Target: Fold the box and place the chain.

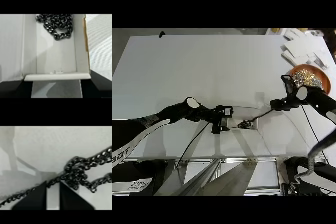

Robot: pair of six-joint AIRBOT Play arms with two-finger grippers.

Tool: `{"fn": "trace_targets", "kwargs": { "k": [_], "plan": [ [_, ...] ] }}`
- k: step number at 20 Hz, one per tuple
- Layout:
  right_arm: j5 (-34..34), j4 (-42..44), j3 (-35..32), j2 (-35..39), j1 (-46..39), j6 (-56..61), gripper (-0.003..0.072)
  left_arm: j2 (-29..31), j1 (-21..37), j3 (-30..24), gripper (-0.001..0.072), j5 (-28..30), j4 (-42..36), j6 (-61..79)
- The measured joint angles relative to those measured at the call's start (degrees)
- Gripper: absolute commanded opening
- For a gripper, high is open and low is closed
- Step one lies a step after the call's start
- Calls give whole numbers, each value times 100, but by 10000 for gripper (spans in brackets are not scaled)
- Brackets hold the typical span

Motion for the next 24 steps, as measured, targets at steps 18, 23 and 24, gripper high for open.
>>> {"fn": "trace_targets", "kwargs": {
  "k": [18,23,24],
  "plan": [
    [2264,531,-13,3217,1165,-57,16,0,0,0,89,-2,0,0],
    [2109,1495,-13,3832,1821,-46,16,0,0,2,89,0,0,0],
    [1945,1622,-13,3873,1919,-48,16,0,0,0,89,0,0,0]
  ]
}}
